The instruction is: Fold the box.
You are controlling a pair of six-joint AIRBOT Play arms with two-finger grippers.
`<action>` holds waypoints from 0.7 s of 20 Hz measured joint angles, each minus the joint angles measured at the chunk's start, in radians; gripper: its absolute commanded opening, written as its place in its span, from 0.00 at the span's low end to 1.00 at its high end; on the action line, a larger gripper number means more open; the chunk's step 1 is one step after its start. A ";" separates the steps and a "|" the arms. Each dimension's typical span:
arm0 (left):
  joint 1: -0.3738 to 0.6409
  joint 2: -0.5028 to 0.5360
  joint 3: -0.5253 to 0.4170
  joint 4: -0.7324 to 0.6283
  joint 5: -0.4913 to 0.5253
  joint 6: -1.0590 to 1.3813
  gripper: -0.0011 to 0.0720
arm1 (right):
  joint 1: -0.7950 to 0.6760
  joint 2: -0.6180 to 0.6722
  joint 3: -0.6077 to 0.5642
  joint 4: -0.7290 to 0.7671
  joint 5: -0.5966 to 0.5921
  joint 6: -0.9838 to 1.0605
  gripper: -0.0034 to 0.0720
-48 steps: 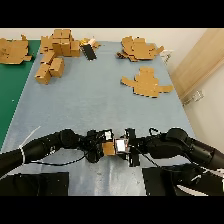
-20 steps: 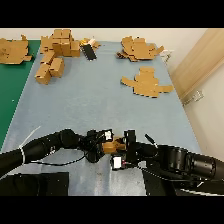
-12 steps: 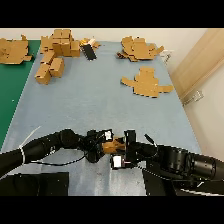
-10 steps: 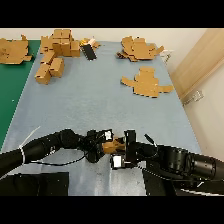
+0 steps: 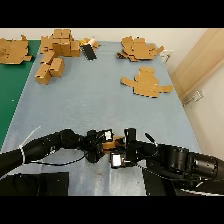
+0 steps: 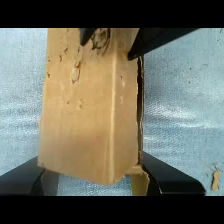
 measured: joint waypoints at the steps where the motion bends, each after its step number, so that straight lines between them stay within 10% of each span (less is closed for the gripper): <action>1: 0.000 0.000 0.000 0.000 0.000 0.000 0.74 | 0.000 -0.003 0.001 0.003 -0.006 0.000 0.30; 14: 0.000 0.000 0.000 0.001 0.000 0.001 0.74 | 0.000 -0.072 0.004 0.114 -0.026 0.000 0.20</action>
